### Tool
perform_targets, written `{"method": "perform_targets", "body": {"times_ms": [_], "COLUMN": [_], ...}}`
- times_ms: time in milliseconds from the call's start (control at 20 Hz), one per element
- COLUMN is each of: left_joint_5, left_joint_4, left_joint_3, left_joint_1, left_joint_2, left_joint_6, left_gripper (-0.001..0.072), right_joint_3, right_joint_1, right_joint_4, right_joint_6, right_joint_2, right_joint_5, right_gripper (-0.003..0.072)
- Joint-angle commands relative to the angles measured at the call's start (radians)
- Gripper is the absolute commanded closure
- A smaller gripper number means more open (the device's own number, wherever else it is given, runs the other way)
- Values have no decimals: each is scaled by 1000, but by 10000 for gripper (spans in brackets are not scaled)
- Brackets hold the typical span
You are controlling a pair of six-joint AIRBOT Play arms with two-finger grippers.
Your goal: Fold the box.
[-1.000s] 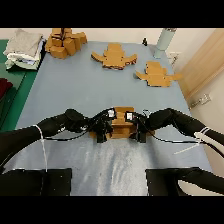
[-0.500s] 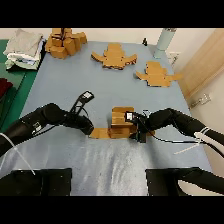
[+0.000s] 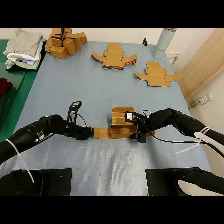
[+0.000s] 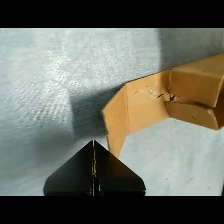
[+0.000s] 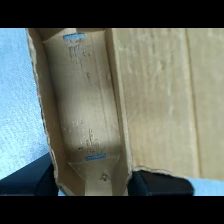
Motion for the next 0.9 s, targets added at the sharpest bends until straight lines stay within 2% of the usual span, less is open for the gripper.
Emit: {"method": "perform_targets", "body": {"times_ms": [0,300,750,800,850], "left_joint_5": [91,145,154,154,155], "left_joint_4": [-76,-106,-206,-206,-211], "left_joint_3": [-3,22,48,48,48], "left_joint_1": [-71,-135,-168,-168,-168], "left_joint_2": [-47,-39,11,9,7], "left_joint_6": [-55,-44,1,1,0], "left_gripper": [697,697,692,587,300], "right_joint_3": [0,0,0,0,0], "right_joint_1": [0,0,0,0,0], "right_joint_4": [0,0,0,0,0], "right_joint_6": [0,0,0,0,0], "right_joint_2": [1,1,1,1,1], "right_joint_5": [0,0,0,0,0], "right_gripper": [185,185,185,185,185]}}
